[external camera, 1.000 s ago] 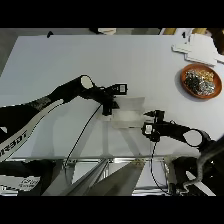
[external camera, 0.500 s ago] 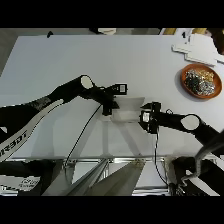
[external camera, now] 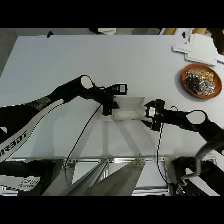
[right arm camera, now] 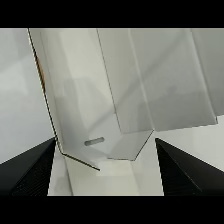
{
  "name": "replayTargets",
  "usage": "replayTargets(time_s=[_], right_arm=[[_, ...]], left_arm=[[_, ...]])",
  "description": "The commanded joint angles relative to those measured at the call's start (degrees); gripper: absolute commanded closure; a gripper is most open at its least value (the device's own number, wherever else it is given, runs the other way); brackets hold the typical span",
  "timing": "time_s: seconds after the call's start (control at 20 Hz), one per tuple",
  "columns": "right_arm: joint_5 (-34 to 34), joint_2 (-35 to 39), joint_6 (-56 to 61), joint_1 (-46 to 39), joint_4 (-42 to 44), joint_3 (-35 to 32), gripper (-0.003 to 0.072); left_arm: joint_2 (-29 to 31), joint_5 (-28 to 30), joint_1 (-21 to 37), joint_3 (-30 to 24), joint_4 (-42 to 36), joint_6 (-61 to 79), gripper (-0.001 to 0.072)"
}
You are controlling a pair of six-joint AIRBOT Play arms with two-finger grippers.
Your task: Fold the box and place the chain.
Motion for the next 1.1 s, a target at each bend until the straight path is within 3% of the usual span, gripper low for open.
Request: replayTargets(time_s=[0.0,0.45,1.05], right_arm=[[2.7,-0.5,-4.3,-1.9,4.0,0.0,-0.0019],[12.2,-9.4,-6.1,-7.6,5.4,5.7,-0.002],[14.6,-16.5,-12.3,-7.7,7.8,6.9,-0.0022]], left_arm=[[0.0,0.0,0.0,0.0,0.0,0.0,0.07],[0.0,0.0,0.0,0.0,0.0,0.0,0.07],[0.0,0.0,0.0,0.0,0.0,0.0,0.07]])
